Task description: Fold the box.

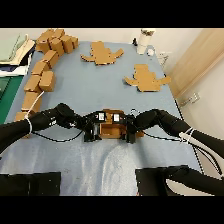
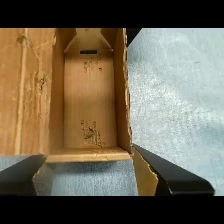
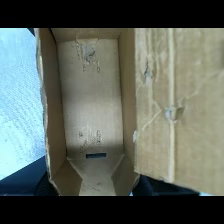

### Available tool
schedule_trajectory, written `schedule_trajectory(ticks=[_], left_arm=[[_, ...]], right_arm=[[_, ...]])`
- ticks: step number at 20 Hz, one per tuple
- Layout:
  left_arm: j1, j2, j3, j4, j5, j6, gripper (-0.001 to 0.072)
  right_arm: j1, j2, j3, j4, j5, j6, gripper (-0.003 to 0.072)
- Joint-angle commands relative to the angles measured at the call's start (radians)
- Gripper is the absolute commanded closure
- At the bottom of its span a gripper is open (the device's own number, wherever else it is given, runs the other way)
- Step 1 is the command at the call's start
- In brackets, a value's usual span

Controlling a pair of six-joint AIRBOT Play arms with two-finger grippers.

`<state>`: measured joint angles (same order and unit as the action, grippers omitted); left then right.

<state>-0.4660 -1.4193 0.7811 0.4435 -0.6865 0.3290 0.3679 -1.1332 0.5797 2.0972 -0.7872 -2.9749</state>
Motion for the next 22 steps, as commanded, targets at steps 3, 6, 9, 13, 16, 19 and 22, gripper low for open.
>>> schedule_trajectory(ticks=[3,6,9,13,16,19,22], left_arm=[[-0.01,-0.006,0.003,-0.01,0.026,-0.005,0.0012],[-0.013,-0.006,0.003,-0.009,0.026,-0.005,0.0013],[-0.014,-0.006,0.003,-0.008,0.024,-0.006,0.0071],[-0.016,-0.008,0.003,0.003,0.023,-0.008,0.0288],[-0.017,-0.008,0.003,0.002,0.023,-0.009,0.0287],[-0.016,-0.008,0.003,0.002,0.024,-0.009,0.0288],[-0.014,-0.008,0.003,0.002,0.024,-0.008,0.0288]], right_arm=[[0.001,0.0,0.001,0.0,-0.001,0.0,0.0115],[0.001,0.0,0.001,0.0,-0.001,0.0,0.0115],[0.0,0.0,0.001,0.0,-0.001,0.0,0.0115],[0.0,0.0,0.001,0.0,-0.001,0.0,0.0115],[0.0,0.0,0.001,0.0,-0.001,0.0,0.0115],[0.0,0.0,0.001,0.0,-0.001,0.0,0.0115],[0.0,0.0,0.001,0.0,-0.001,0.0,0.0115]])
